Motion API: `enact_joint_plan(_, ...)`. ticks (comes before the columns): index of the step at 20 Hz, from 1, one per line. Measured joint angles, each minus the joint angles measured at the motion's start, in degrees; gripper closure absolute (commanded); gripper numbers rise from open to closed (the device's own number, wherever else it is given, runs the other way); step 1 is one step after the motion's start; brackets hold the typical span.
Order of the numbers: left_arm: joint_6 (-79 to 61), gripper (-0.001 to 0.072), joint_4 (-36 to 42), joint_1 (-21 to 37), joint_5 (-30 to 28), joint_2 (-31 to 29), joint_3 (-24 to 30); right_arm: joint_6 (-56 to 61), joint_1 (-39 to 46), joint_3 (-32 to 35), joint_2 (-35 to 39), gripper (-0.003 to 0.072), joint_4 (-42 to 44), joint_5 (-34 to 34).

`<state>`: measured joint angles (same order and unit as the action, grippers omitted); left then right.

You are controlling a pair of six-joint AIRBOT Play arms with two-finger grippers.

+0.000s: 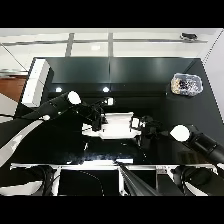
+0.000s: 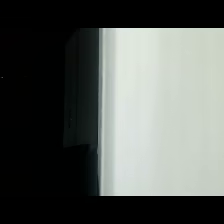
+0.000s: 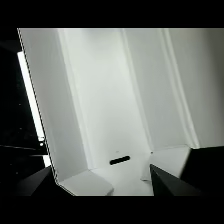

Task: Fold the box and place the chain.

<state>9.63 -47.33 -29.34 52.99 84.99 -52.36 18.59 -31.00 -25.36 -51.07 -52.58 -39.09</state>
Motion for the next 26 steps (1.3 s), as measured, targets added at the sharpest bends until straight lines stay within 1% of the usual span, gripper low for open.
enact_joint_plan(4, 0.0, 0.0676, 0.0, 0.0, 0.0, 0.0, 0.0, -2.7, 1.1, -0.3, 1.0, -0.0021, -0.4, 1.2)
enact_joint_plan(9, 0.0, 0.0677, 0.0, 0.0, 0.0, 0.0, 0.0, -7.0, 1.5, -0.4, -0.4, -0.0020, 1.6, 3.2)
enact_joint_plan(13, -0.2, 0.0677, 0.0, 0.0, 0.0, 0.0, 0.0, -9.9, 2.4, -0.4, -2.3, -0.0021, 5.7, 4.3)
enact_joint_plan(16, -0.2, 0.0678, 0.0, -0.1, 0.0, -0.2, 0.0, -12.9, 3.9, -0.4, -3.7, -0.0021, 10.6, 4.6)
enact_joint_plan(20, -0.3, 0.0679, -0.7, -0.5, -0.1, -0.6, 0.0, -16.8, 6.0, -0.4, -4.8, -0.0020, 16.4, 3.7)
enact_joint_plan(26, -0.4, 0.0678, -2.6, -1.2, -0.1, -0.7, 0.0, -20.4, 6.8, -0.4, -7.0, -0.0020, 20.1, 1.6)
